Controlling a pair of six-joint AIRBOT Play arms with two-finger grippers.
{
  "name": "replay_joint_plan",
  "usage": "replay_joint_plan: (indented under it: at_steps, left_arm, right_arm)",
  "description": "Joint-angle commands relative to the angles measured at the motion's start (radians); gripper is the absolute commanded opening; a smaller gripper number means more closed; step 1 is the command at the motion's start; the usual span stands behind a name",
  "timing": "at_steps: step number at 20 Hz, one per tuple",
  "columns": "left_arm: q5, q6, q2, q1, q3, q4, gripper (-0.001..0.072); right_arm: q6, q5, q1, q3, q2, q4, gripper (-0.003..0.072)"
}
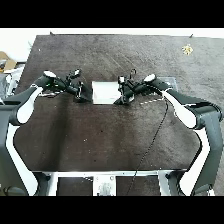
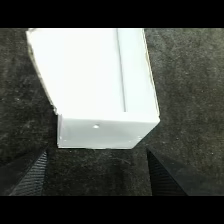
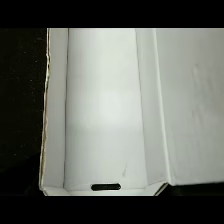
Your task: Fold the box and place the chain.
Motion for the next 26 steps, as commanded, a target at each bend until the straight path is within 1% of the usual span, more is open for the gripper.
replay_joint_plan:
  at_steps: [1, 3, 9, 10, 13, 14, 17, 20, 26]
  left_arm:
    - [0.025, -0.028, -0.003, -0.004, 0.004, -0.033, 0.0682]
    - [0.041, -0.031, -0.003, -0.006, 0.004, -0.053, 0.0682]
    - [0.065, -0.011, -0.003, -0.041, 0.003, -0.036, 0.0682]
    - [0.049, -0.008, -0.003, -0.041, 0.003, -0.036, 0.0681]
    - [-0.051, -0.006, 0.0, -0.014, 0.004, -0.04, 0.0681]
    - [-0.052, -0.008, 0.002, -0.001, 0.004, -0.039, 0.0681]
    - [-0.029, -0.01, 0.001, 0.004, 0.003, -0.028, 0.0683]
    - [0.044, -0.012, 0.0, -0.016, 0.003, -0.023, 0.0703]
    - [0.042, -0.037, 0.0, -0.024, 0.001, -0.018, 0.0704]
  right_arm:
    - [0.0, 0.0, 0.0, 0.0, 0.0, 0.0, 0.0467]
    - [0.0, 0.0, 0.0, 0.0, 0.0, 0.0, 0.0467]
    - [0.0, 0.0, 0.0, 0.0, 0.0, 0.0, 0.0468]
    - [0.0, 0.0, 0.0, 0.001, 0.0, 0.0, 0.0467]
    - [0.0, 0.0, 0.0, 0.001, 0.0, 0.0, 0.0467]
    - [0.0, 0.0, 0.0, 0.0, 0.0, 0.0, 0.0467]
    - [0.0, 0.0, 0.001, 0.0, 0.0, 0.0, 0.0468]
    - [0.0, 0.0, 0.0, 0.0, 0.0, 0.0, 0.0468]
    - [0.0, 0.0, 0.0, 0.0, 0.0, 0.0, 0.0467]
